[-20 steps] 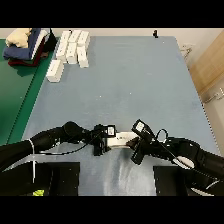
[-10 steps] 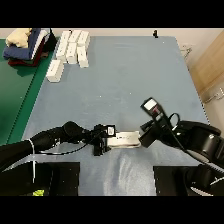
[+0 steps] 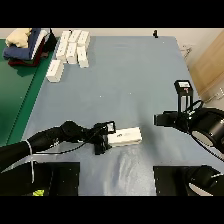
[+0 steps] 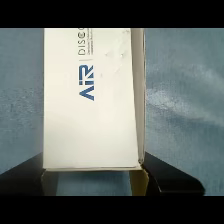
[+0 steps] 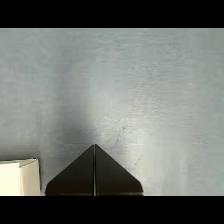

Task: Fold the box.

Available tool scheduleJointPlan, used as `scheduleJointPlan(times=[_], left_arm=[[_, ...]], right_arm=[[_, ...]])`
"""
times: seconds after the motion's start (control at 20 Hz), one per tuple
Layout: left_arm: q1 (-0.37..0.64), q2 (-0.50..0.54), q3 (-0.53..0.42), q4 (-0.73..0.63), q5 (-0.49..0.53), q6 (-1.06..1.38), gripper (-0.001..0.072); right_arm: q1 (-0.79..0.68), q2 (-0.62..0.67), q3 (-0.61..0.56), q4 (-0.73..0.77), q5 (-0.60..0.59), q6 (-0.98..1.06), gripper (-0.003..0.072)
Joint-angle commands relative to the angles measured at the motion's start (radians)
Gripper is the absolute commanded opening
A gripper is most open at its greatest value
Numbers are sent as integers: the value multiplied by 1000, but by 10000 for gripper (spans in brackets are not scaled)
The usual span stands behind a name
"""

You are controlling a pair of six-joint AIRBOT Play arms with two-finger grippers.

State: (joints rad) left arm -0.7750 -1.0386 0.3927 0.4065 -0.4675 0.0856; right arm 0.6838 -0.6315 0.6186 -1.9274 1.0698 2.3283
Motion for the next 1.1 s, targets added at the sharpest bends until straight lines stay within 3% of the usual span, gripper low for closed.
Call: scheduleJointPlan(times=[0.0,0.15,0.35,0.45,0.6,0.7,0.85,1.05], left_arm=[[22,60,3,6,77,-108,415],[147,99,3,28,201,-264,415],[515,89,53,236,219,-506,416],[715,31,134,311,199,-559,415],[903,-129,319,312,87,-558,416],[946,-252,457,312,25,-560,415],[940,-427,659,343,13,-639,416],[937,-609,855,369,-1,-719,415]], right_arm=[[-35,-4,3,-6,13,92,8],[-43,-26,3,-5,13,99,8],[-42,-80,3,1,-2,99,7],[-42,-111,3,13,-34,98,7],[-42,-149,3,41,-89,99,7],[-42,-173,3,56,-103,99,7],[-42,-207,3,69,-103,99,7],[-42,-224,3,84,-111,110,7]])
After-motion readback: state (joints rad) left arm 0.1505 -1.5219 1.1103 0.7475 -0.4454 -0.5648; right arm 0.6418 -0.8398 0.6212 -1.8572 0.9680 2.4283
